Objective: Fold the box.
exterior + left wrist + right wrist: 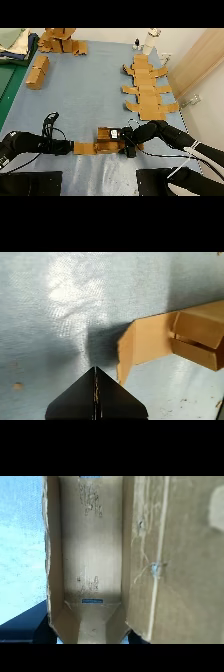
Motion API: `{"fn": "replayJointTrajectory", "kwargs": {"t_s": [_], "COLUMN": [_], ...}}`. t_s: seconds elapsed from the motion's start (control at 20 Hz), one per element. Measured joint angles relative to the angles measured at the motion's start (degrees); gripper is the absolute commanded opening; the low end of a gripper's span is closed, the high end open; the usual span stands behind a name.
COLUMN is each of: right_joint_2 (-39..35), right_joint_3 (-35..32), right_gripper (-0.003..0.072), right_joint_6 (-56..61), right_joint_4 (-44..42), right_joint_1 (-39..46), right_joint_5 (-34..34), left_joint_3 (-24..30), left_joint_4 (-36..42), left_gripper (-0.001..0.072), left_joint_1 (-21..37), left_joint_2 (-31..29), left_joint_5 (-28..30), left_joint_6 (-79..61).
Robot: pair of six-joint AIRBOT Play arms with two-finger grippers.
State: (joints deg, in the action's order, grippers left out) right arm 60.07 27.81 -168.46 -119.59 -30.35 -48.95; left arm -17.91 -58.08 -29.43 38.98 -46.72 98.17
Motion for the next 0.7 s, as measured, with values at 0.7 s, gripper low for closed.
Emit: {"fn": "replayJointTrajectory", "kwargs": {"t_s": [0.7], "right_joint_2": [0.0], "right_joint_3": [0.0], "right_gripper": [0.0501], "right_joint_6": [0.0], "right_joint_4": [0.1], "right_joint_1": [0.0], "right_joint_5": [0.0], "left_joint_3": [0.9], "left_joint_4": [17.1], "left_gripper": [0.0008], "left_joint_1": [-8.2], "left_joint_2": [9.9], "left_joint_5": [12.1], "left_joint_6": [-7.2]}}
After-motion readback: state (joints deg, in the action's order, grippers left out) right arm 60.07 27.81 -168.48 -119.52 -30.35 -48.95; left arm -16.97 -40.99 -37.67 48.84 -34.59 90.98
